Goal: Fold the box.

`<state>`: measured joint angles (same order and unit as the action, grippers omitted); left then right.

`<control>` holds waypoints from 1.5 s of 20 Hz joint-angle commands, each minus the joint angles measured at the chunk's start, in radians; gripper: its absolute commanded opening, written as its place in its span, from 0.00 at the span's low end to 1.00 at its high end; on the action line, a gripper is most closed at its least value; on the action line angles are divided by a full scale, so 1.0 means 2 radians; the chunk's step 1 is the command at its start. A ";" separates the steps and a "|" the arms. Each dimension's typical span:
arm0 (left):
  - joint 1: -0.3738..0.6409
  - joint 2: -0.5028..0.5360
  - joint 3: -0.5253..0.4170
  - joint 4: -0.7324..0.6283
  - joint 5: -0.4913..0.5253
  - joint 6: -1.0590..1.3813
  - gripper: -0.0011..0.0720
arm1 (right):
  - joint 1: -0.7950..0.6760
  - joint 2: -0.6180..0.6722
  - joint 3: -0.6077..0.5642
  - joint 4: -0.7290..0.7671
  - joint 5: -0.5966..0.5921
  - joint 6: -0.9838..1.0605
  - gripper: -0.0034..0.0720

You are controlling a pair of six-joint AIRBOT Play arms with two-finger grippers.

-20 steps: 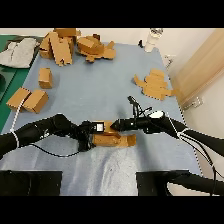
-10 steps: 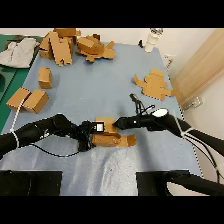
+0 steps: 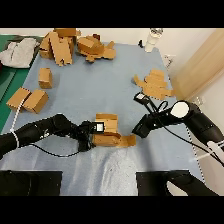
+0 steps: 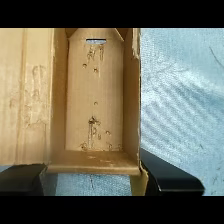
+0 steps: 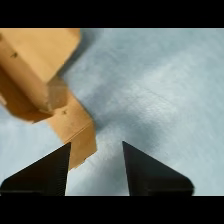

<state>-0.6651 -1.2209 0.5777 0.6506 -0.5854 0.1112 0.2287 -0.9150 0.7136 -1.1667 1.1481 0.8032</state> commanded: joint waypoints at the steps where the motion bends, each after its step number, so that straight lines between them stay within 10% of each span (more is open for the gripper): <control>1: 0.000 0.000 0.000 0.000 0.000 0.000 0.73 | 0.055 0.011 0.003 -0.029 0.022 -0.051 0.77; 17: -0.001 0.000 0.000 0.000 0.000 0.000 0.73 | 0.146 -0.088 0.003 -0.003 -0.036 -0.090 0.84; 22: -0.001 0.000 0.000 0.000 -0.001 0.000 0.73 | 0.146 -0.099 0.003 0.027 -0.055 -0.089 0.20; 30: -0.001 0.000 0.000 0.000 0.000 0.000 0.73 | 0.146 -0.135 0.003 0.070 -0.068 -0.087 0.16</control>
